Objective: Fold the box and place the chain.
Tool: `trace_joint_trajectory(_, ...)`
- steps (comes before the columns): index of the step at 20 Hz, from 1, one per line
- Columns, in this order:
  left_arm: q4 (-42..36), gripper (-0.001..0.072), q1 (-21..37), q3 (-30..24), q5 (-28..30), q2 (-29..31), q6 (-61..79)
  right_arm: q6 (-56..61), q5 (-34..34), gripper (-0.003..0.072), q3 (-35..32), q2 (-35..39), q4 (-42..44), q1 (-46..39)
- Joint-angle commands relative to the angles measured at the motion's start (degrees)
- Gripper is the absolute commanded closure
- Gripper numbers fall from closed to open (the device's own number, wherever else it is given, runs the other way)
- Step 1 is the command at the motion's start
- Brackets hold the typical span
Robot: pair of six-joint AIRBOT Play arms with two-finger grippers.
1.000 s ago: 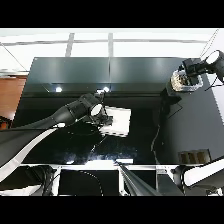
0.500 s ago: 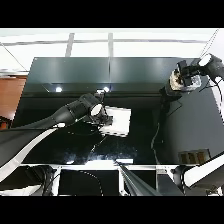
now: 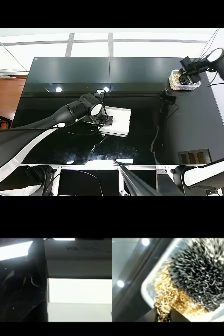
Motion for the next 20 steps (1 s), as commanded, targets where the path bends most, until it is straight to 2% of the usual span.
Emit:
trace_joint_trajectory(1, 0.02, 0.0680, 0.04, -0.02, -0.11, -0.02, 0.00, -18.34, 3.17, 0.0673, 0.07, 8.35, 3.10, -1.73)
trace_joint_trajectory(6, 0.02, 0.0680, 0.04, -0.02, -0.09, -0.02, 0.00, -29.64, 3.56, 0.0674, 1.77, 22.99, 13.38, -3.43)
trace_joint_trajectory(11, 0.02, 0.0680, 0.04, -0.02, 0.00, -0.02, 0.00, -31.52, 13.00, 0.0674, 10.88, 29.51, 16.35, -3.43)
trace_joint_trajectory(13, 0.02, 0.0680, 0.04, -0.02, 0.09, -0.02, 0.00, -33.64, 17.97, 0.0674, 10.84, 32.54, 17.55, -2.84)
trace_joint_trajectory(16, 0.04, 0.0680, 0.04, -0.02, 0.07, -0.02, 0.00, -35.82, 19.28, 0.0674, 8.59, 37.99, 17.46, 0.70)
trace_joint_trajectory(20, 0.04, 0.0680, 0.04, -0.02, 0.07, -0.02, 0.02, -36.61, 22.49, 0.0674, 2.27, 45.57, 17.22, 7.32)
